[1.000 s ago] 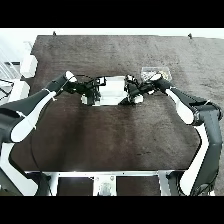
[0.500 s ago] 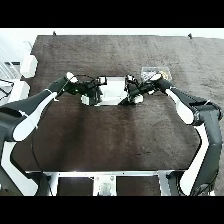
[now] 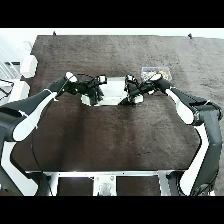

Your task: Fold the box and place the chain.

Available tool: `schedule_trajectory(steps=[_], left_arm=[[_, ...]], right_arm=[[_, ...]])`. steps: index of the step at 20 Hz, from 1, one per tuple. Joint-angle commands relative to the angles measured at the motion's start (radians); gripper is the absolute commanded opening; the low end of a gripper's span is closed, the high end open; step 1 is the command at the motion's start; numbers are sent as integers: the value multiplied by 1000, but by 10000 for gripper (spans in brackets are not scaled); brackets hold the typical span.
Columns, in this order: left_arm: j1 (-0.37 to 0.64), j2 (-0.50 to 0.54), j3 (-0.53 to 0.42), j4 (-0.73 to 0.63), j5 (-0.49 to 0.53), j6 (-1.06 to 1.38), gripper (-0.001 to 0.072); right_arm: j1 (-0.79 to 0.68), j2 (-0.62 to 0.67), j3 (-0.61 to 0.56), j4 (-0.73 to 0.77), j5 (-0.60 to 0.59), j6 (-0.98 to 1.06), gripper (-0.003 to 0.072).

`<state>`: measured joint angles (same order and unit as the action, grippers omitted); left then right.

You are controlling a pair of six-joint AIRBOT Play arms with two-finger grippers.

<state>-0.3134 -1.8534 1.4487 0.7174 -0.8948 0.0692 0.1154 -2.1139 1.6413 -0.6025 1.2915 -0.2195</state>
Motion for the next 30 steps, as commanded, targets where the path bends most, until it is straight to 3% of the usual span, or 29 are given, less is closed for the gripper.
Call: schedule_trajectory(steps=[1, 3, 4, 5, 8, 11, 16, 20, 25, 30], left_arm=[[26, 1, 0, 10, -41, -2, 277], [46, 2, 0, 11, -93, -2, 277], [55, 2, 1, 13, -115, -10, 203], [65, 3, 1, 10, -139, -13, 72], [105, 9, 1, 4, -216, -20, 21], [129, 32, 2, -34, -240, -83, 19], [135, 157, 0, -46, -241, -240, 18], [142, 250, -1, 13, -235, -583, 17], [239, 321, -6, 119, -206, -1090, 17], [346, 327, -111, 139, -227, -1259, 18]], right_arm=[[1, -1, 0, 0, 0, -2, 294], [1, -1, 0, 0, 0, -2, 294], [1, -1, 0, 0, 0, -2, 294], [1, -1, 0, 0, 0, -2, 294], [1, -1, 0, 0, 0, -2, 294], [1, -1, 0, 0, 0, -2, 294], [1, -1, 0, 0, 0, -2, 294], [1, -1, 0, 0, 0, -2, 294], [1, -1, 0, 0, 0, -2, 294], [1, -1, 0, 0, 0, -2, 294]])
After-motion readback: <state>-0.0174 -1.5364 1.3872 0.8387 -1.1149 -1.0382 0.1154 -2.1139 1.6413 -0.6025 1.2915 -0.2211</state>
